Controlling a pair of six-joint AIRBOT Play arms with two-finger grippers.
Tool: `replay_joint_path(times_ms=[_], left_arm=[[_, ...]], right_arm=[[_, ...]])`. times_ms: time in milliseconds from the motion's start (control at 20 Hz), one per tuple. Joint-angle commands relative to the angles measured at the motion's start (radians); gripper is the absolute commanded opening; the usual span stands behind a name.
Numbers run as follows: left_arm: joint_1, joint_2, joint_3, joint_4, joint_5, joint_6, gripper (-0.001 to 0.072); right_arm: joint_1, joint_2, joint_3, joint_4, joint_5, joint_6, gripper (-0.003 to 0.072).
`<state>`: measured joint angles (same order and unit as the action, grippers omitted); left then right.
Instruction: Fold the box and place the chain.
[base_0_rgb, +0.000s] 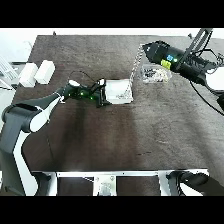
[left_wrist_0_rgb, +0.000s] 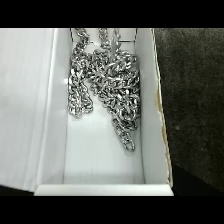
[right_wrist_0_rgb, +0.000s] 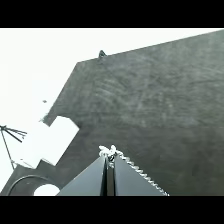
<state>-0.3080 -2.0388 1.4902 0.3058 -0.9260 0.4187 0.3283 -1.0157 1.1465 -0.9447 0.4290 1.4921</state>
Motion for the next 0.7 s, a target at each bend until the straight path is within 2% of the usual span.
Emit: replay_joint_path(times_ms=[0, 300, 650], left_arm=[[0.001, 0.001, 0.001, 0.0, 0.0, 0.0, 0.0471], [0.001, 0.001, 0.001, 0.0, 0.0, 0.0, 0.0471], [0.001, 0.001, 0.001, 0.0, 0.0, 0.0, 0.0471]], right_arm=[[0.05, -0.032, 0.005, 0.002, -0.022, -0.008, 0.0007], [0.109, -0.234, -0.003, 0.002, -0.021, -0.008, 0.0007], [0.13, -0.439, -0.116, 0.013, -0.062, -0.008, 0.0007]])
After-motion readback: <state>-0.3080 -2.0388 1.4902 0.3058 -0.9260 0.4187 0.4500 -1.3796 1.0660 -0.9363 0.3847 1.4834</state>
